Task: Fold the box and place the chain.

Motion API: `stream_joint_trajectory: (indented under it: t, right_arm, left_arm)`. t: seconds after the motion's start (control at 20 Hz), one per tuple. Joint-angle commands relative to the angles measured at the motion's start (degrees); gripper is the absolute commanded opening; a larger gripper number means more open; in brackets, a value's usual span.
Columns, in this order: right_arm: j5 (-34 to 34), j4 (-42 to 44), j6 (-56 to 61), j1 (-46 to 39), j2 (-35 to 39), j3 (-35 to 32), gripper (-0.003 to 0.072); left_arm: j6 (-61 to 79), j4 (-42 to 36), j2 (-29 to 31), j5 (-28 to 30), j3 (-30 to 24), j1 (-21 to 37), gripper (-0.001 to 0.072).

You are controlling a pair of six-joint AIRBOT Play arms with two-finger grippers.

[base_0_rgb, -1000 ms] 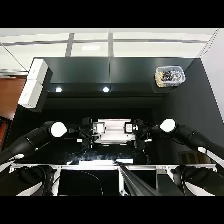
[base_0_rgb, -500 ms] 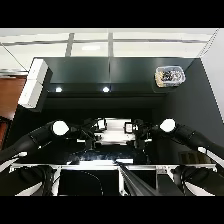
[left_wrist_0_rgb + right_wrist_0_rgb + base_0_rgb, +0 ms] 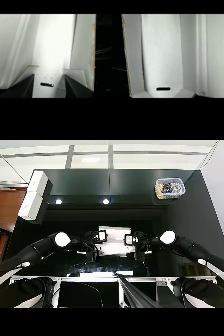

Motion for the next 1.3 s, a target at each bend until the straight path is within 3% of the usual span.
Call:
stream_joint_trajectory:
  t: [0.0,0.05,0.1,0.15,0.2,0.25,0.4,0.55,0.75,0.95,1.1,1.25]
  right_arm:
    - [0.09,-0.09,-0.04,0.02,-0.02,0.04,0.0429]
    - [0.09,-0.09,-0.04,0.02,-0.02,0.04,0.0428]
    - [0.09,-0.09,-0.04,0.02,-0.02,0.04,0.0429]
    - [0.09,-0.11,-0.04,0.02,-0.02,0.04,0.0429]
    - [0.09,-0.09,-0.04,0.02,-0.02,0.04,0.0429]
    - [0.11,-0.11,-0.04,0.02,-0.02,0.04,0.0429]
    - [0.11,-0.09,-0.04,0.02,-0.02,0.04,0.0429]
    - [0.09,-0.11,-0.04,0.02,-0.02,0.04,0.0428]
    - [0.09,-0.11,-0.04,0.02,-0.02,0.04,0.0429]
    - [0.09,-0.09,-0.04,0.02,-0.02,0.04,0.0428]
    - [0.09,-0.09,-0.04,0.02,-0.02,0.04,0.0429]
    - [0.09,-0.11,-0.04,0.02,-0.02,0.04,0.0429]
  left_arm:
    - [0.04,0.24,-0.09,0.74,0.04,-0.02,0.0344]
    - [0.04,0.2,-0.09,0.79,0.04,-0.02,0.0276]
    - [0.02,0.24,-0.07,0.68,0.04,-0.02,0.0304]
    - [0.02,0.98,0.11,0.15,0.26,0.13,0.0259]
    - [-0.15,4.04,0.74,-1.01,0.87,0.52,0.0113]
    - [-2.91,8.37,1.97,-3.21,1.86,1.53,0.0027]
    - [-23.12,22.45,7.56,-8.41,3.98,8.5,0.0027]
    - [-47.65,30.32,12.55,-13.18,3.93,21.75,0.0028]
    - [-54.55,27.67,12.79,-28.35,3.37,37.16,0.0028]
    - [-70.12,23.3,12.63,-27.71,-2.05,48.98,0.0028]
    - [-66.99,12.0,9.88,-27.71,-7.48,50.51,0.0028]
    - [-60.59,3.21,4.48,-26.93,-9.77,47.87,0.0026]
